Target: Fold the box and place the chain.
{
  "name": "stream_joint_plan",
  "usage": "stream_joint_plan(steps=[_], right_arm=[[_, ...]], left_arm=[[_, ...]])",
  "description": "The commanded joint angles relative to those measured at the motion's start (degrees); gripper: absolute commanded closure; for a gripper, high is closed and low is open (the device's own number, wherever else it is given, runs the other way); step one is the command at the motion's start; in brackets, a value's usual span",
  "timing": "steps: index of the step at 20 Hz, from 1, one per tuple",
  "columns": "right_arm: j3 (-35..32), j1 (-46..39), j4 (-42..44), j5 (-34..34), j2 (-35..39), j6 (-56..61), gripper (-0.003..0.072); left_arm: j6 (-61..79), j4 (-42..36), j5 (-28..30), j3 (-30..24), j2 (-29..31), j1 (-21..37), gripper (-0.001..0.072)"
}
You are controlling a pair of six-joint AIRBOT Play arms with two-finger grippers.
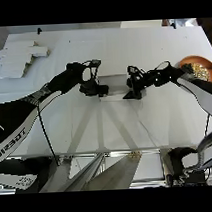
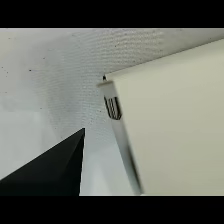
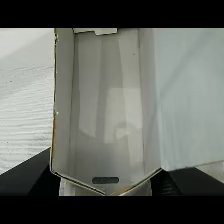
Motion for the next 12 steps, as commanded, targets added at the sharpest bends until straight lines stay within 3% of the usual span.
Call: stream_joint_plan(steps=[1, 8, 12], right_arm=[[0.00, -0.02, -0.07, 0.13, 0.04, -0.02, 0.0230], [0.00, -0.02, -0.04, 0.13, 0.04, -0.02, 0.0230], [0.00, -0.02, -0.04, 0.13, 0.04, -0.02, 0.0230]], left_arm=[[-3.80, 2.51, -0.74, 3.10, -0.70, -0.68, 0.0342], [-5.97, 2.51, -6.82, 8.13, -5.51, -2.75, 0.0357], [-8.66, 7.67, -8.46, 8.13, -5.49, -3.63, 0.0403]])
